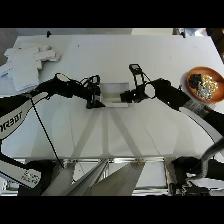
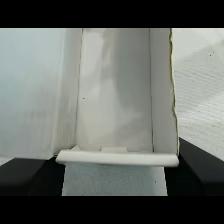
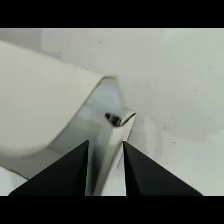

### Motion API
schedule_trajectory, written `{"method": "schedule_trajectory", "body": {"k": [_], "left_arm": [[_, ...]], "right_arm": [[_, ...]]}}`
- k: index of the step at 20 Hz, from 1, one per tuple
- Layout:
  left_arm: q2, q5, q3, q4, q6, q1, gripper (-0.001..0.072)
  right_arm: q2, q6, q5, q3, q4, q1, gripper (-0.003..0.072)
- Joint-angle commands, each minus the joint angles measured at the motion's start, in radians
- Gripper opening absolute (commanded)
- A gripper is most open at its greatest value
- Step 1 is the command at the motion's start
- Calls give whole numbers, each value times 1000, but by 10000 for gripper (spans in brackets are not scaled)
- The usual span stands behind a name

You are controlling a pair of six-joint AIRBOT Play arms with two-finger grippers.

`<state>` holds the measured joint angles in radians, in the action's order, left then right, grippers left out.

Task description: Fold the box and place the chain.

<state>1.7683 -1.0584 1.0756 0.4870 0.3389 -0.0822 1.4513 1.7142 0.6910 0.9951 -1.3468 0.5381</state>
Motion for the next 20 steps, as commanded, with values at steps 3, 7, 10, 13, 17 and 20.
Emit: {"method": "schedule_trajectory", "body": {"k": [3,7,10,13,17,20], "left_arm": [[0,0,1,0,1,0,562],[0,0,1,0,1,0,562],[0,0,1,0,1,0,562],[0,0,1,0,1,0,562],[0,0,1,0,1,0,562],[0,0,1,0,1,0,562]], "right_arm": [[5,21,14,8,-46,18,259],[74,143,149,106,-192,37,259],[155,166,283,222,-229,43,259],[204,278,327,288,-248,48,192],[211,312,352,291,-255,55,31],[211,391,341,291,-254,55,73]]}}
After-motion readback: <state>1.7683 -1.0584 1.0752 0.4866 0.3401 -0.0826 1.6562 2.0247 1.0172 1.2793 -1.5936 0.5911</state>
